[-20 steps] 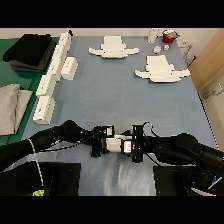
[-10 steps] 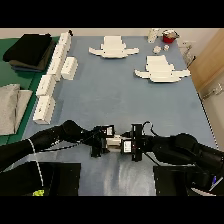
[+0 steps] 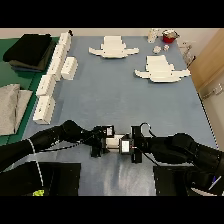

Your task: Fold the box.

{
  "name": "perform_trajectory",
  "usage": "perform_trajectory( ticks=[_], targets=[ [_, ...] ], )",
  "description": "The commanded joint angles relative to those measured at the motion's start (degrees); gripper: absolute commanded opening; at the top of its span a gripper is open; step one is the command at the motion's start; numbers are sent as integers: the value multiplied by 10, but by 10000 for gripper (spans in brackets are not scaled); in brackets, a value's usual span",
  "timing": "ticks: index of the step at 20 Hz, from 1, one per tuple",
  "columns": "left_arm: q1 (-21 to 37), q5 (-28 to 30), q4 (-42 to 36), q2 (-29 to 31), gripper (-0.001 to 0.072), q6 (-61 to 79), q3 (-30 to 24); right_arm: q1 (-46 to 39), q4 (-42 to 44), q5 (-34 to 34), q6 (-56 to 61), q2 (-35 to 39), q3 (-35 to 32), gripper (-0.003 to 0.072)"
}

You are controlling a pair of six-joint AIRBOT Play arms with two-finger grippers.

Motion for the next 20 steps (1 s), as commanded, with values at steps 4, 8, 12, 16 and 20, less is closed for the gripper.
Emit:
perform_trajectory(
  ticks=[4, 8, 12, 16, 20],
  targets=[
    [0, 0, 0, 0, 458, -1, 0, 1, 26, -21, 0, 13, 0, 326],
    [0, 0, 0, 0, 458, -1, 0, 1, 26, -21, 0, 27, 1, 451],
    [0, 0, 0, 0, 458, -1, 0, 0, 45, -22, 9, 47, 1, 450],
    [0, 0, 0, 0, 458, -1, 0, 0, 122, -21, 183, 74, 1, 371],
    [0, 0, 0, 0, 458, -1, 0, 0, 129, 33, 378, 58, -9, 2]
  ],
)
